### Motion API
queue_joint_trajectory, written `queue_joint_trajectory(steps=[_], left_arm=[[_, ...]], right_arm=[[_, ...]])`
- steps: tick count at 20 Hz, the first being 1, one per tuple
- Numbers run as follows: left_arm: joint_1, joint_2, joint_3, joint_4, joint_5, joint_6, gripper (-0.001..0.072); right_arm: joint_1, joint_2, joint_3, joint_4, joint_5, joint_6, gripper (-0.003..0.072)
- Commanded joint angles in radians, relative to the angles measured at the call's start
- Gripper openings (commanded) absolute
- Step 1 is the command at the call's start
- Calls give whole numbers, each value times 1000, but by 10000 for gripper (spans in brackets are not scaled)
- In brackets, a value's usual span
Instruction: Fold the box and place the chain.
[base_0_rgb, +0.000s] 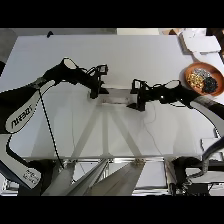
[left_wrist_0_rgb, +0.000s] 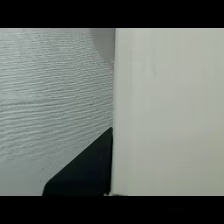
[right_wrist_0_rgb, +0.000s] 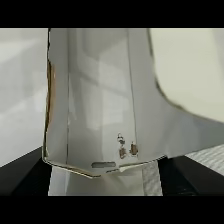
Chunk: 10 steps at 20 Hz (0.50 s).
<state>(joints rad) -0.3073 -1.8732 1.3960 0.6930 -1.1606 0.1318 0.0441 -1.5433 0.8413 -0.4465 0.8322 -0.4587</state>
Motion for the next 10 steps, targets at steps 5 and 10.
queue_joint_trajectory(steps=[5, 10], left_arm=[[0, 0, 0, 0, 5, -1, 13], [0, 0, 0, 0, 5, -1, 13]], right_arm=[[-1, -56, 2, 18, 20, -20, 681], [0, -57, 2, 83, 23, -40, 681]])
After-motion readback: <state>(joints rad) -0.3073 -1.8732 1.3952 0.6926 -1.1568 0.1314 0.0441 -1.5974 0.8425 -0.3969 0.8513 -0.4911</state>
